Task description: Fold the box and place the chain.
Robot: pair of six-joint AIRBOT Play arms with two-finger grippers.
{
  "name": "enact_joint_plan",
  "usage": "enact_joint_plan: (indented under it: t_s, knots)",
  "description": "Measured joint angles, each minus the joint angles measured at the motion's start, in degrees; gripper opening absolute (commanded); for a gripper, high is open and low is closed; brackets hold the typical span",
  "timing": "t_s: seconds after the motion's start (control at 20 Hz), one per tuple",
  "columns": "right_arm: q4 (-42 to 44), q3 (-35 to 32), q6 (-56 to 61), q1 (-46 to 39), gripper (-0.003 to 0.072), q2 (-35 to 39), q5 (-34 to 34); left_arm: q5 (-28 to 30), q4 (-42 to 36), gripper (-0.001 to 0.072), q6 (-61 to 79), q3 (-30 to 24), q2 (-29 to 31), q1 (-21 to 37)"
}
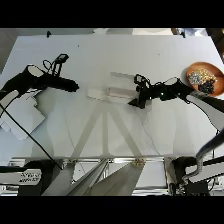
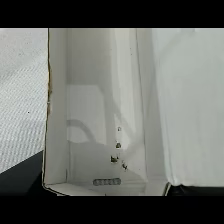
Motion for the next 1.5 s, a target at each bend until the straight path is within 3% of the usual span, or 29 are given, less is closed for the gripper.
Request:
enact_joint_plan:
  t_s: [0.4,0.9,1.1,1.25,1.35,1.5]
  knots:
    - [0.0,0.0,-0.02,0.0,0.0456,0.0,0.02,-1.64,-4.37,0.0007,-2.08,0.0,-3.08,-4.9]
    - [0.0,0.0,-0.02,0.0,0.0456,0.0,0.02,-5.31,-17.64,0.001,4.63,0.0,-5.18,-8.24]
    - [0.0,0.0,0.0,0.0,0.0456,0.0,0.02,-5.62,-21.11,0.0172,5.18,0.0,-6.69,-9.22]
    - [0.0,0.0,-0.02,0.0,0.0456,0.0,0.0,-5.55,-22.71,0.0208,5.29,0.0,-7.02,-9.27]
    - [0.0,0.0,0.0,0.0,0.0456,0.0,0.0,-5.44,-23.67,0.0347,5.35,0.0,-7.1,-8.98]
    - [0.0,0.0,0.0,0.0,0.0456,-0.02,0.02,-5.57,-25.79,0.0367,5.38,0.0,-7.17,-8.41]
